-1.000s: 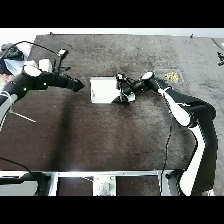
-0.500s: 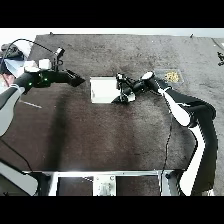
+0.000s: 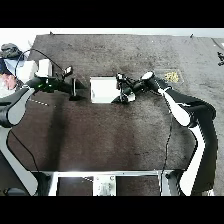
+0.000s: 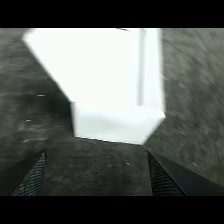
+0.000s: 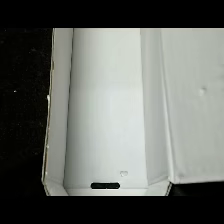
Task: Fold the box and place the chain.
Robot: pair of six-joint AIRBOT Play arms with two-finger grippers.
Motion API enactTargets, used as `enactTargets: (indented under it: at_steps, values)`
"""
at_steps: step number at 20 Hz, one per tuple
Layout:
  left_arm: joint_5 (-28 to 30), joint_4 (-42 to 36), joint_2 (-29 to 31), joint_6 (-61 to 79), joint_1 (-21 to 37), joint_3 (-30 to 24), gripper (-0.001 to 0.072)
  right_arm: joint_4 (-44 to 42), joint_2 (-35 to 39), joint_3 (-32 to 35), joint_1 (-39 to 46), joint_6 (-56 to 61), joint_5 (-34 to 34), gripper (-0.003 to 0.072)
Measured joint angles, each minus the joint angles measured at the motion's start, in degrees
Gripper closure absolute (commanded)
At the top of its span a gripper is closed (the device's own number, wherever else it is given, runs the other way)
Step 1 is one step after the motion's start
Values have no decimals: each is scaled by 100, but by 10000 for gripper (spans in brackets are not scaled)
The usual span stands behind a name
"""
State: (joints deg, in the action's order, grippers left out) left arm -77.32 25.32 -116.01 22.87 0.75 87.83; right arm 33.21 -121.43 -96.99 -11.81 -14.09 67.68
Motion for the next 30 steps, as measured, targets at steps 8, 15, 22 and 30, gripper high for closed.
enactTargets:
  at_steps: [8,15,22,30]
  values:
    - [-125,-162,-225,708,-260,-9,-7,2,2,0,4,-2,0,275]
    - [11,-391,-302,964,-365,-2,-6,7,2,0,4,11,0,276]
    - [-166,-468,-271,1010,-105,120,-5,-7,0,0,-2,-2,-4,275]
    - [-4,-472,-319,1071,-396,168,-4,-4,2,0,-2,-2,-4,276]
